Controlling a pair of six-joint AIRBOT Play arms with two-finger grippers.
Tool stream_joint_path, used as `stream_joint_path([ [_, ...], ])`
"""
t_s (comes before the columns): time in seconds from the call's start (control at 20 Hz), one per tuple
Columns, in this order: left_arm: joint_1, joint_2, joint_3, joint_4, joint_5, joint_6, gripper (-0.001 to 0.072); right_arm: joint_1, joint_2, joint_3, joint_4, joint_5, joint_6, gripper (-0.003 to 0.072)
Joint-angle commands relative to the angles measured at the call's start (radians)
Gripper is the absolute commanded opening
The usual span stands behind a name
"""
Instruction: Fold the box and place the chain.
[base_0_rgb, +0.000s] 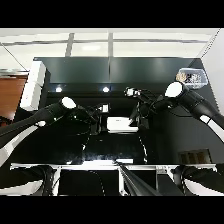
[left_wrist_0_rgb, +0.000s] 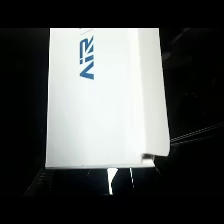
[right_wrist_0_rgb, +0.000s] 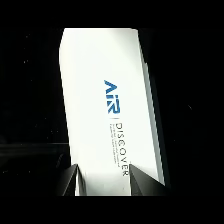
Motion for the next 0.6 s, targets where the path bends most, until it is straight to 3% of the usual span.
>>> stream_joint_path([
  [0.0,0.0,0.0,0.0,0.0,-0.002,0.0,0.0509,0.001,0.001,0.0,-0.005,-0.024,0.0,0.0367],
  [0.55,-0.001,0.0,0.0,0.0,-0.006,0.0,0.0509,0.001,0.001,0.0,0.006,-0.067,0.001,0.0366],
])
